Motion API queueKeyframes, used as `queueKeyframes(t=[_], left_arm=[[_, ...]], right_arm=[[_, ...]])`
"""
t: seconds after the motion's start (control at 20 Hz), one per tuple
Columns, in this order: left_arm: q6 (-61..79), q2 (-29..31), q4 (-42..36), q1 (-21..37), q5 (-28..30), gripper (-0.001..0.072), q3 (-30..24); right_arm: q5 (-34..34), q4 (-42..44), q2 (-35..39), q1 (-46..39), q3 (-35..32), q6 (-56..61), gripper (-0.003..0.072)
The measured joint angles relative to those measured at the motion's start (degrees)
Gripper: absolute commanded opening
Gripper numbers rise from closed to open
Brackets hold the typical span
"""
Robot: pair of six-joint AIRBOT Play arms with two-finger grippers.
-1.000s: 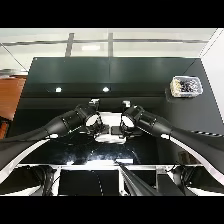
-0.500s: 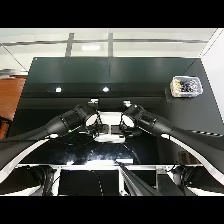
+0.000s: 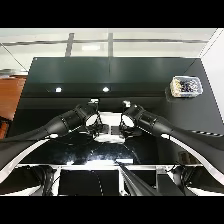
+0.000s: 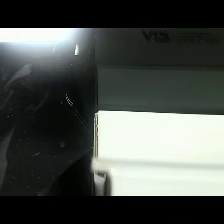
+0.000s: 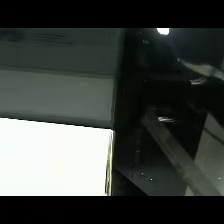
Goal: Fold the box and place the chain.
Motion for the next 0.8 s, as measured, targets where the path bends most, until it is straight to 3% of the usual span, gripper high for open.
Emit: queueKeyframes(t=[0.2,0.25,0.3,0.4,0.6,0.8], left_arm=[[0.1,0.0,0.0,0.0,0.0,0.0031,0.0],[0.1,0.0,0.0,0.0,0.1,0.0031,0.0],[0.2,0.0,0.0,0.0,0.1,0.0031,0.0],[0.2,0.0,0.0,0.0,0.1,0.0031,0.0],[0.2,0.0,0.0,0.0,0.1,0.0031,0.0],[0.2,0.0,-0.1,0.0,0.2,0.0031,0.0]], right_arm=[[0.0,0.1,0.0,0.0,0.0,0.0,0.0074],[-0.1,0.1,0.0,0.0,0.0,0.0,0.0192],[-0.6,0.3,0.0,0.0,0.0,-0.1,0.0380],[-0.6,0.4,0.0,-0.2,0.0,-0.3,0.0566],[0.6,0.3,2.2,-1.8,0.0,-4.7,0.0564],[3.4,0.2,9.8,-5.1,0.0,-12.6,0.0564]])
